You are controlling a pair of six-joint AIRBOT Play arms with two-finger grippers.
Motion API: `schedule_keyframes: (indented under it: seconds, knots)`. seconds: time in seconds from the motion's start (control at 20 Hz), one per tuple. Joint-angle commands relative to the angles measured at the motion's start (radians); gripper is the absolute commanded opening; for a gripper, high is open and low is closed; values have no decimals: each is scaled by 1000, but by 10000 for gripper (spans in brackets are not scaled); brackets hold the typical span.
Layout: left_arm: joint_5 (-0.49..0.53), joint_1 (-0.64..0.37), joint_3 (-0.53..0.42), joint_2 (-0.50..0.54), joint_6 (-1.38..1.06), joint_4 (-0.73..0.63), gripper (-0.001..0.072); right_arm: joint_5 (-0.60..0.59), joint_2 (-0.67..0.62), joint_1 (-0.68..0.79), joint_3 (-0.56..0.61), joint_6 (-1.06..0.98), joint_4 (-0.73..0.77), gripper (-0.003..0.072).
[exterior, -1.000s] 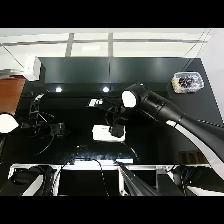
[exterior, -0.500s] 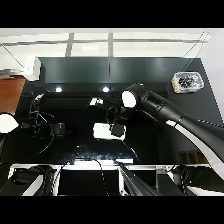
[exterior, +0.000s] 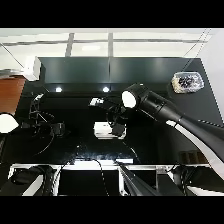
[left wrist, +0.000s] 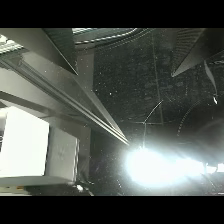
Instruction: Fold the box and place the chain.
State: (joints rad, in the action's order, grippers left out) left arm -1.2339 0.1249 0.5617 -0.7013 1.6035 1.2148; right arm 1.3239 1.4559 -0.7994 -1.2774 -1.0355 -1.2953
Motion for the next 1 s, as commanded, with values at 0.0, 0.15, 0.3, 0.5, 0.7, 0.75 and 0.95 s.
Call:
schedule_keyframes:
  seconds: [0.0,0.15,0.3,0.5,0.7,0.75,0.95]
  knots:
    - [0,-1,0,0,0,0,705,3,0,0,0,0,0,198]
    - [0,-1,0,0,0,0,705,3,-2,0,0,0,1,198]
    - [0,-1,0,0,0,0,705,5,-2,0,0,0,1,198]
    - [0,-1,0,0,0,0,705,3,-1,-5,0,-4,0,198]
    - [0,-1,0,0,0,0,705,3,11,-30,0,-5,-8,198]
    - [0,-1,0,0,-1,0,705,2,17,-35,0,-5,-7,198]
    - [-1,-1,0,0,-1,0,705,-27,21,-59,0,-28,-51,324]
